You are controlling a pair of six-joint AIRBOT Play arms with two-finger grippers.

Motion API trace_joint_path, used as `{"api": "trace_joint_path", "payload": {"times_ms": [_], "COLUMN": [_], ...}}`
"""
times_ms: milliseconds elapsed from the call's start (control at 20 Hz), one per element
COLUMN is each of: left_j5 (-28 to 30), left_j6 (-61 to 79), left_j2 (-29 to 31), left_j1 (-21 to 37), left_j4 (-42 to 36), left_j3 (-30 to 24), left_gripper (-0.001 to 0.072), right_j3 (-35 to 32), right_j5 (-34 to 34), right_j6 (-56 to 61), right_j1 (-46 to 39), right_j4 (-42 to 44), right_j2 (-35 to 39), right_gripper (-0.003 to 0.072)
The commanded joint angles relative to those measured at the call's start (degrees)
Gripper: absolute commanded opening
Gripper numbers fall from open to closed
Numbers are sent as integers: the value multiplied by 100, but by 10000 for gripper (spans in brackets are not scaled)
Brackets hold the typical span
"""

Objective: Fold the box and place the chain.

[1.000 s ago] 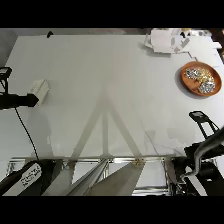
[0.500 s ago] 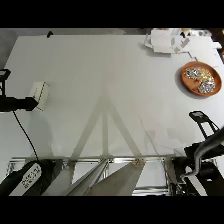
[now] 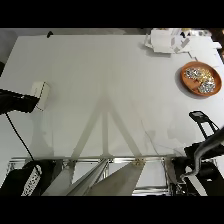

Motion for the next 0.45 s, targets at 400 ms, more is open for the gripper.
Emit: {"api": "trace_joint_path", "payload": {"times_ms": [400], "left_j5": [-264], "left_j6": [-92], "left_j2": [164], "left_j1": [-446], "left_j4": [4], "left_j3": [-4], "left_gripper": [695], "right_j3": [-4], "right_j5": [2], "right_j6": [2], "right_j1": [-4], "right_j4": [0], "right_j2": [4], "right_gripper": [17]}}
